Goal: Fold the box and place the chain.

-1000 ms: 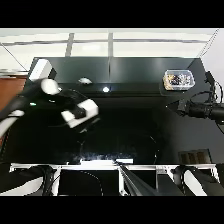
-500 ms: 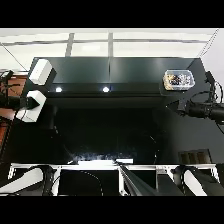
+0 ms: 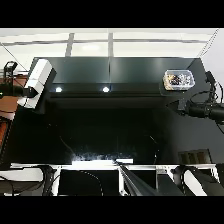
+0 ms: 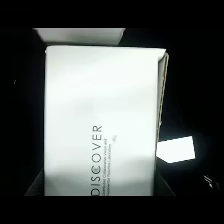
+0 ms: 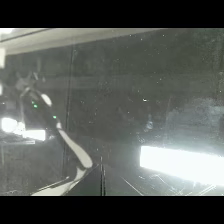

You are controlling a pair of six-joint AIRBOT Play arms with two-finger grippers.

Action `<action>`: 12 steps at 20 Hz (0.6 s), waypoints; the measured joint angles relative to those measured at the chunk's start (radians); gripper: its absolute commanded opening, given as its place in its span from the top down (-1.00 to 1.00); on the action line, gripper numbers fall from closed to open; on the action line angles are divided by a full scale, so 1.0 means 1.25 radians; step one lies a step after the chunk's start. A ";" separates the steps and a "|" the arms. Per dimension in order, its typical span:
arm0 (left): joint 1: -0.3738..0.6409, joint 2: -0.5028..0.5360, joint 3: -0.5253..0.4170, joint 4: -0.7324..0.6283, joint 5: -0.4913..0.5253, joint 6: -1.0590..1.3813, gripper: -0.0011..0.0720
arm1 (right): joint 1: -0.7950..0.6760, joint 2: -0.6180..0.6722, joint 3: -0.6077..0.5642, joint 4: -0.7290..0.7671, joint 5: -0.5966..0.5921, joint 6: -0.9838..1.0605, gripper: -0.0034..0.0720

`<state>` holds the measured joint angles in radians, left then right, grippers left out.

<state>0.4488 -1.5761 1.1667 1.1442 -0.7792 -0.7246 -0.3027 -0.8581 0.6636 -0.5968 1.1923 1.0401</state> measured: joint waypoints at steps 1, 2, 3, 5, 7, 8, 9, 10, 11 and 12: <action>-0.006 -0.018 0.017 0.003 0.013 -0.001 0.17 | 0.000 0.000 0.000 0.000 0.000 0.000 0.88; -0.010 -0.034 0.030 0.007 0.021 -0.006 0.08 | 0.000 0.000 0.000 0.000 0.000 0.000 0.88; -0.014 -0.046 0.042 0.011 0.034 -0.015 -0.46 | 0.000 0.000 0.000 0.000 0.000 0.000 0.88; -0.018 -0.056 0.057 0.015 0.057 -0.041 -0.97 | 0.000 0.000 0.000 0.000 0.000 0.000 0.88; -0.021 -0.053 0.072 0.042 0.052 -0.087 -0.97 | 0.000 0.000 0.000 0.000 0.001 0.001 0.88; -0.022 -0.046 0.081 0.058 0.040 -0.112 -0.97 | 0.000 0.000 0.000 0.000 0.004 0.001 0.88; -0.022 -0.033 0.092 0.079 0.015 -0.139 -0.97 | 0.000 0.000 0.000 0.000 0.009 0.001 0.88; -0.023 -0.017 0.103 0.103 -0.022 -0.163 -0.97 | 0.000 0.000 0.000 0.001 0.015 0.002 0.88; -0.023 0.002 0.112 0.123 -0.059 -0.181 -0.97 | 0.001 0.000 0.001 0.002 0.020 0.002 0.88; -0.023 0.028 0.120 0.136 -0.100 -0.197 -0.96 | 0.004 0.001 0.003 0.002 0.022 -0.003 0.88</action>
<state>0.4194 -1.5414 1.3167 1.3148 -0.9047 -0.9714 -0.2981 -0.8570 0.6678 -0.5938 1.2194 1.0363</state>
